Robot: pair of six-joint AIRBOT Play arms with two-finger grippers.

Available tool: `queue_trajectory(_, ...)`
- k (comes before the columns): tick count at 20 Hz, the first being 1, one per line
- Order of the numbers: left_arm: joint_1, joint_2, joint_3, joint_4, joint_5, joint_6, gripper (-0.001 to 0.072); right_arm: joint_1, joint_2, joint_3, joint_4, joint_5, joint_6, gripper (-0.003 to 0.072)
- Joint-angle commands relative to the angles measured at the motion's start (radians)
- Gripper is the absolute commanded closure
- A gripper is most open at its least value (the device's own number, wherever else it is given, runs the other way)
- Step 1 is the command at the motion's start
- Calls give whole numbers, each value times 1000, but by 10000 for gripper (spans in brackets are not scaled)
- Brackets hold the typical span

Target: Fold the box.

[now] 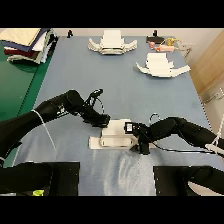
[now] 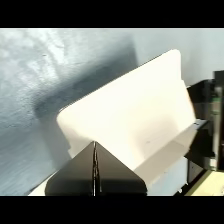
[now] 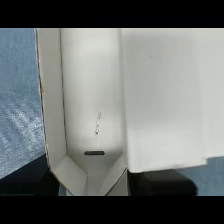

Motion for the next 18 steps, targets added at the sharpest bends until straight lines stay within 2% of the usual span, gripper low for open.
queue_trajectory(1,-2,-35,-1,48,5,-48,695,0,0,1,-3,-2,-4,241)
queue_trajectory(12,-13,-28,16,-55,5,117,696,0,0,1,-3,-2,-4,241)
queue_trajectory(15,6,51,21,-55,5,167,695,0,0,1,-3,-2,-4,241)
queue_trajectory(18,64,173,20,-56,-47,231,696,0,0,1,-3,-2,-4,241)
